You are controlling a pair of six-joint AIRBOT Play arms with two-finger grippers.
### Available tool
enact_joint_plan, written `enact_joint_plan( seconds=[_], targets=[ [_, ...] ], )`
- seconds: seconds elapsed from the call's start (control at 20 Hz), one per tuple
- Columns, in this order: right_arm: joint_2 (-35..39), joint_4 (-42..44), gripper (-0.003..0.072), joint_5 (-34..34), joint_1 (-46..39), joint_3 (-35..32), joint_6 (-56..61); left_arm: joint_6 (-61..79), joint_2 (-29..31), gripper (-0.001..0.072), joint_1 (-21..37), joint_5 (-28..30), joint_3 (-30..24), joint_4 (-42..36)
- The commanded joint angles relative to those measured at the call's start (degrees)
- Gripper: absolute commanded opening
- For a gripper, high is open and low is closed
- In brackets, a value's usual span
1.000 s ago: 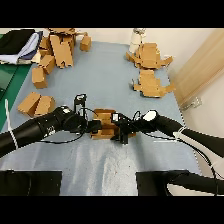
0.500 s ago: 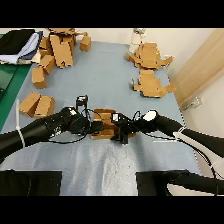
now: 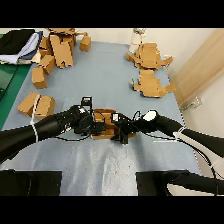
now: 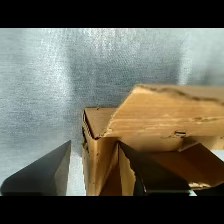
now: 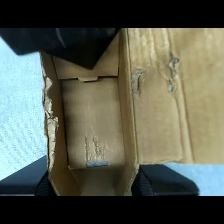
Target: Fold the box.
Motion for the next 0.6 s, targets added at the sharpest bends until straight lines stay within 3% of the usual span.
enact_joint_plan(
  seconds=[0.0,0.25,0.3,0.35,0.55],
  targets=[
    [0.02,0.0,0.0501,0.0,0.02,0.0,0.0,2.58,-0.55,0.0463,-0.02,-0.11,0.48,-0.04],
    [0.02,0.0,0.0501,0.0,0.02,0.0,0.02,2.8,-0.57,0.0461,-0.02,-0.35,0.48,-0.63],
    [0.0,0.0,0.05,0.0,0.02,0.0,0.02,3.26,-0.57,0.0439,-0.02,-0.35,0.48,-1.31],
    [0.0,0.0,0.0501,0.0,0.02,0.0,0.02,5.73,-0.57,0.0366,-0.02,-0.42,0.48,-2.47],
    [0.02,0.0,0.05,0.0,0.02,0.0,0.02,8.68,-0.63,0.0368,0.04,-3.34,0.85,-4.31]
  ],
)
